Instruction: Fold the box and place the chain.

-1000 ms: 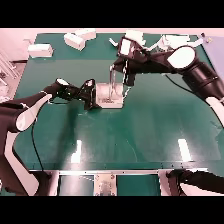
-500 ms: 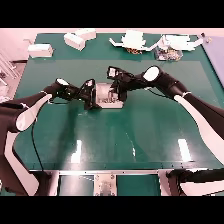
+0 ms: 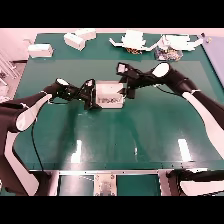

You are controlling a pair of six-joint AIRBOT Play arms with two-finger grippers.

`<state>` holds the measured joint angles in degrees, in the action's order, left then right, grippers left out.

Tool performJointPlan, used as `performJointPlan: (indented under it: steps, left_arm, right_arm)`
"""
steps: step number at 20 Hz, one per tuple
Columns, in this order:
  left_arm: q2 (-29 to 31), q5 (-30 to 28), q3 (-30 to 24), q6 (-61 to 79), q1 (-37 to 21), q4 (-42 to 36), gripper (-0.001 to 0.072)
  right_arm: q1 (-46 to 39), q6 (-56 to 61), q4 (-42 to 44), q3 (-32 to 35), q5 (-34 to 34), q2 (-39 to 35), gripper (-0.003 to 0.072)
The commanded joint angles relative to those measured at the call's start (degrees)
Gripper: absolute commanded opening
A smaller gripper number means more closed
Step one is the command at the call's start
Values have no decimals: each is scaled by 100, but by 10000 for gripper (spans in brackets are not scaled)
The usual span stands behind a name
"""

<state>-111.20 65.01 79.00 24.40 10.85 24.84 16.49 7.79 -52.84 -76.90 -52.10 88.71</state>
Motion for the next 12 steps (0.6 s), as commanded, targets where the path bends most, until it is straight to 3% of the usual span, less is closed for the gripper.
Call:
performJointPlan:
  steps: [1,7,12]
  left_arm:
    - [0,-2,4,0,-2,2,490]
    - [0,-2,4,2,-2,0,490]
    - [0,-2,4,0,-2,2,490]
  right_arm:
    - [-658,-13,-57,28,-671,-33,534]
    - [-1032,-699,33,210,-695,715,534]
    - [-820,-1641,835,210,-686,1320,534]
